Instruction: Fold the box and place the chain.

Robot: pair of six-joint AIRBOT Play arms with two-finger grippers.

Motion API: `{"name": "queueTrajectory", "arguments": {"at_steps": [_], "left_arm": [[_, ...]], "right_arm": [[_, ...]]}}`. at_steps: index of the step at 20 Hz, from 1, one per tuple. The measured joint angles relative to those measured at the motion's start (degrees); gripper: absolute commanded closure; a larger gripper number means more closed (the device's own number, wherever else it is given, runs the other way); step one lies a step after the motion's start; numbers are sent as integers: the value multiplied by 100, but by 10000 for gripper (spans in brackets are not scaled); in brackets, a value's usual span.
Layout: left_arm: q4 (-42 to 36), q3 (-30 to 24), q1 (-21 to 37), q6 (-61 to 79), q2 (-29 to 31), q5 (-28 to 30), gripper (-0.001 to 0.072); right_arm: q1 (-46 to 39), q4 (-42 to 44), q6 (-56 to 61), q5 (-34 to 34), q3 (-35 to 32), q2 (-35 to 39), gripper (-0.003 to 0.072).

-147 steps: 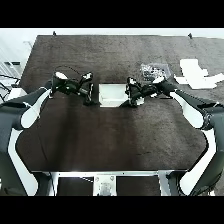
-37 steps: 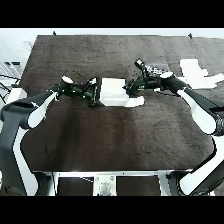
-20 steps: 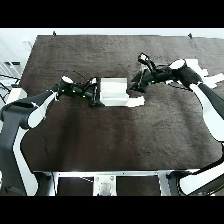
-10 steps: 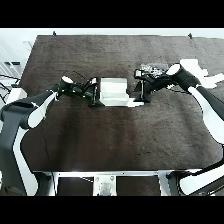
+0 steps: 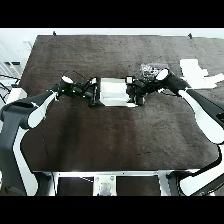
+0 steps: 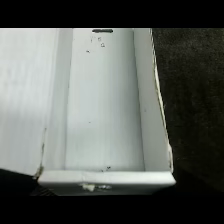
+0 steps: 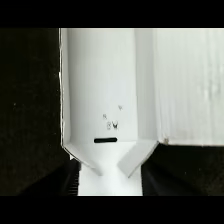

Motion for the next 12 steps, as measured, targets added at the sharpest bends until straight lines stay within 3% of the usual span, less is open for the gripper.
{"name": "queueTrajectory", "arguments": {"at_steps": [2,12], "left_arm": [[-2,0,2,0,0,0,302],[9,0,4,0,-2,2,303]], "right_arm": [[26,129,7,-33,-2,-20,412],[63,990,-162,-70,-2,-227,399]]}}
